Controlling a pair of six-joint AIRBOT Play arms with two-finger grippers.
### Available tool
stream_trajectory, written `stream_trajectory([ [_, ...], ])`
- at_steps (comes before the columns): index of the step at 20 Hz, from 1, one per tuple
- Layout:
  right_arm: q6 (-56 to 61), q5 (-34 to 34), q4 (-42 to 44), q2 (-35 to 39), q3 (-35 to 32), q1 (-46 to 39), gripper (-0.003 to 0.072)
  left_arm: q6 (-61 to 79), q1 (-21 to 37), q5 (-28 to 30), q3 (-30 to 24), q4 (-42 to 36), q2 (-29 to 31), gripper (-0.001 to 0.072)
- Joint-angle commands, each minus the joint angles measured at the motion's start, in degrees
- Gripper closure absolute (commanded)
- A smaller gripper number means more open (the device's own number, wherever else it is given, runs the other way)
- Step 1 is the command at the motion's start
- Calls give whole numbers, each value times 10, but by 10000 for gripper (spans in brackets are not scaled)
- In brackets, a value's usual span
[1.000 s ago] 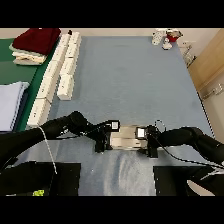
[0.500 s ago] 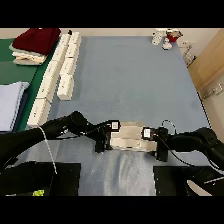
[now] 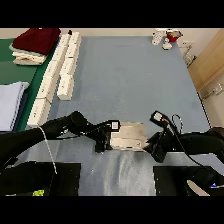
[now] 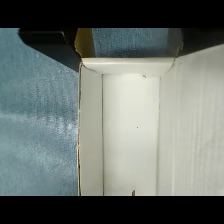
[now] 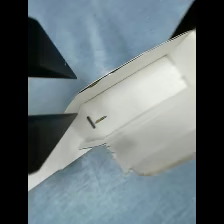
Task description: Fold the box.
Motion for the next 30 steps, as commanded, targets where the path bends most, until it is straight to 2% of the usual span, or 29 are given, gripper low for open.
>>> stream_trajectory([
  [1,202,56,77,4,18,0,546,0,0,0,0,0,0,357],
  [3,289,82,85,-11,18,0,643,0,0,0,0,0,0,357],
  [7,299,144,104,-68,29,0,645,0,0,0,0,0,0,357],
  [12,277,168,101,-190,70,0,646,0,0,0,0,0,0,357],
  [16,266,196,101,-270,78,0,646,0,0,0,0,0,0,357],
  [20,256,210,101,-292,78,0,646,0,0,0,0,0,0,357],
  [30,256,207,92,-283,92,0,646,0,0,0,0,0,0,357],
])
